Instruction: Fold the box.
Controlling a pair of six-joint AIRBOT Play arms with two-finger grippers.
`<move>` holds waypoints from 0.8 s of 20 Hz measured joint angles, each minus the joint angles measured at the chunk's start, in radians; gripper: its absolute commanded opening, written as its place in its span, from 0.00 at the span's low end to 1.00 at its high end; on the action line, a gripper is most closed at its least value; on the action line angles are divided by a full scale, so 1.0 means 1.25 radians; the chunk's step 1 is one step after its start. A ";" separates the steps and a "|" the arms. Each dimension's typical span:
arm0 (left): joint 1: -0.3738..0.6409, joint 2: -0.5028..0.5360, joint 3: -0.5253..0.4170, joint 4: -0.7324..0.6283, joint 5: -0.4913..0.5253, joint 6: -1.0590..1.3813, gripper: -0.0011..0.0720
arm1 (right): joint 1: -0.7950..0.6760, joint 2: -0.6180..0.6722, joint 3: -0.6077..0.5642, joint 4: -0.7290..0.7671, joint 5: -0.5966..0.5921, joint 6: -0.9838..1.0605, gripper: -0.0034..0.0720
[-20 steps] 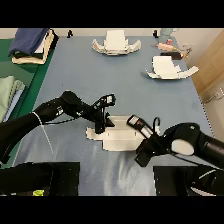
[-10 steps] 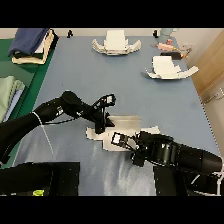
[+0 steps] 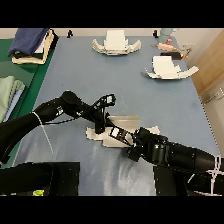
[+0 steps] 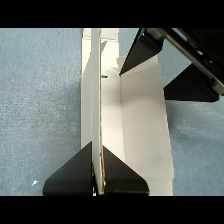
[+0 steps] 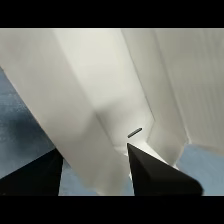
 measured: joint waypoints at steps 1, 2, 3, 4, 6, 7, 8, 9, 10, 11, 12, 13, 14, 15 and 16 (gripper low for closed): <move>0.000 0.000 0.000 0.000 0.000 0.000 0.04 | 0.000 0.000 0.011 -0.006 0.011 0.020 0.82; 0.000 0.000 0.000 0.000 0.000 0.000 0.04 | 0.000 -0.001 0.021 -0.012 0.024 0.039 0.82; 0.000 0.000 0.000 0.000 0.000 0.000 0.04 | 0.000 -0.001 0.029 -0.016 0.034 0.056 0.82; 0.000 0.000 0.000 0.000 0.000 0.000 0.04 | 0.000 -0.001 0.035 -0.020 0.045 0.072 0.82; 0.000 0.000 0.000 0.000 0.000 0.000 0.04 | 0.000 -0.001 0.042 -0.027 0.060 0.105 1.00; 0.000 0.000 0.000 0.000 0.000 0.000 0.04 | 0.000 -0.001 0.046 -0.031 0.067 0.120 1.00; 0.000 0.000 0.000 0.000 0.000 0.000 0.04 | 0.000 -0.001 0.049 -0.034 0.073 0.134 1.00; 0.000 0.000 0.000 0.000 0.000 0.000 0.04 | 0.000 -0.001 0.054 -0.040 0.084 0.147 1.00; 0.000 0.000 0.000 0.000 0.000 0.000 0.04 | 0.000 0.000 0.060 -0.045 0.090 0.159 1.00; 0.000 0.000 0.000 0.000 0.000 0.000 0.04 | 0.000 0.003 0.063 -0.048 0.095 0.168 1.00; 0.000 0.000 0.000 0.000 0.000 0.000 0.04 | -0.004 0.006 0.066 -0.052 0.101 0.175 1.00; 0.000 0.000 0.000 0.000 0.000 0.000 0.04 | -0.011 0.011 0.067 -0.054 0.103 0.179 1.00; 0.000 0.000 0.000 0.000 0.000 0.000 0.04 | -0.020 0.017 0.067 -0.058 0.104 0.179 1.00; 0.000 0.000 0.000 0.000 0.000 0.000 0.04 | -0.033 0.025 0.065 -0.059 0.104 0.173 1.00; -0.002 0.000 0.000 0.000 0.000 0.000 0.04 | -0.047 0.036 0.061 -0.058 0.098 0.157 1.00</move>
